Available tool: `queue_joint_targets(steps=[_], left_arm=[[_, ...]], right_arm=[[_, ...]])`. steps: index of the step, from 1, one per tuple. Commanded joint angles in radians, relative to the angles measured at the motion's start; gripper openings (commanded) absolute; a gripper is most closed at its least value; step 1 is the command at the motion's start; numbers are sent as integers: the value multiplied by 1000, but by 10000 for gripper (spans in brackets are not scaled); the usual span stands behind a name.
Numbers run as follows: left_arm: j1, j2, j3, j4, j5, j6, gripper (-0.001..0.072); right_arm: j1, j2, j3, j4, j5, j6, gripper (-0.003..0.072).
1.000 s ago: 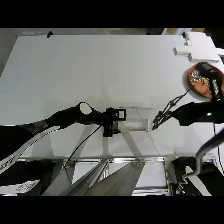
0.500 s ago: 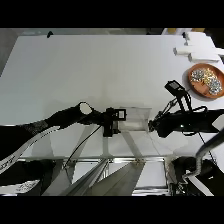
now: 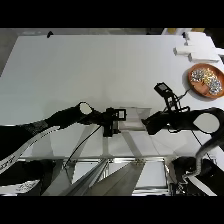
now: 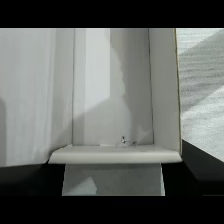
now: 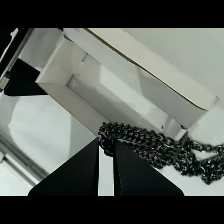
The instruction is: Fold the box and place the chain.
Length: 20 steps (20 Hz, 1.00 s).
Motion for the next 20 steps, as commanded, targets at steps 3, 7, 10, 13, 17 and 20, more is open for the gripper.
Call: queue_joint_targets(steps=[3,7,10,13,17,20], left_arm=[[0,0,0,0,0,0,210],[0,0,0,0,0,0,210],[0,0,0,0,0,0,210],[0,0,0,0,0,0,210],[0,0,0,0,1,0,210],[0,0,0,0,0,0,210]], right_arm=[[65,-55,-10,-71,-55,21,201],[45,-8,27,-107,10,32,197],[-53,25,54,-259,132,94,172],[-200,18,44,-384,169,150,148],[-299,-61,15,-381,27,150,199],[-299,-159,15,-356,-35,129,317]])
